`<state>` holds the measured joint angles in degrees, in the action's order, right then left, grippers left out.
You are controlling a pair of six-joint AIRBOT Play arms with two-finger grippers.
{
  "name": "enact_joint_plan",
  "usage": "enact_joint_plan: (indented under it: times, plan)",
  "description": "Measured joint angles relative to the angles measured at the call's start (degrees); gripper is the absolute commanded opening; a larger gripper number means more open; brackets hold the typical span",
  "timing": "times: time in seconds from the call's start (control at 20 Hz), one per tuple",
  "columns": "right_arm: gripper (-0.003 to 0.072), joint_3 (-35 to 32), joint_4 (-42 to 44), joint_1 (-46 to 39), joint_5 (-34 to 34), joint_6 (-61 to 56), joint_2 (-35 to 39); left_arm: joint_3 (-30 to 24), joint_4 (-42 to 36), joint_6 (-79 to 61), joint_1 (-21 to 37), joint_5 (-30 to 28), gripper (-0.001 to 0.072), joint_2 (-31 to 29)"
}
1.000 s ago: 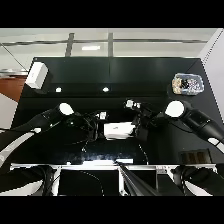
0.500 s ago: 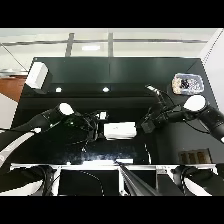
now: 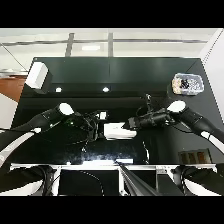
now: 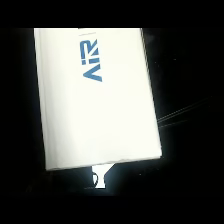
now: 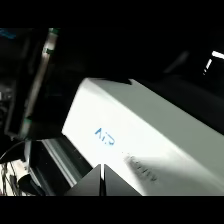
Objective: Fold the box and place the chain.
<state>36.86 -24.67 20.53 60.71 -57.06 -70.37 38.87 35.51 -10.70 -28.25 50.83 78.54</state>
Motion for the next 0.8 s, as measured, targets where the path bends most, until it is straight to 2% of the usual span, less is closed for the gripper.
enact_joint_plan:
  times: [0.2, 0.65, 0.75, 0.8]
  plan:
    - [0.0028, -0.1, -2.6, 0.9, -3.0, -3.2, -1.5, 0.0, 0.0, 0.0, 0.0, 0.0, 0.0488, 0.0]
    - [0.0029, -0.2, -4.9, 1.1, -4.3, -4.0, -3.2, 0.0, 0.0, 0.0, 0.0, 0.0, 0.0489, 0.0]
    - [0.0029, 0.1, -5.3, 0.1, -3.8, -3.4, -1.9, 0.0, -0.2, 0.1, 0.0, -0.3, 0.0501, 0.0]
    - [0.0029, 0.4, -6.7, -0.8, -3.1, -3.0, -0.7, 0.0, -0.2, 0.2, 0.0, -0.3, 0.0556, 0.0]
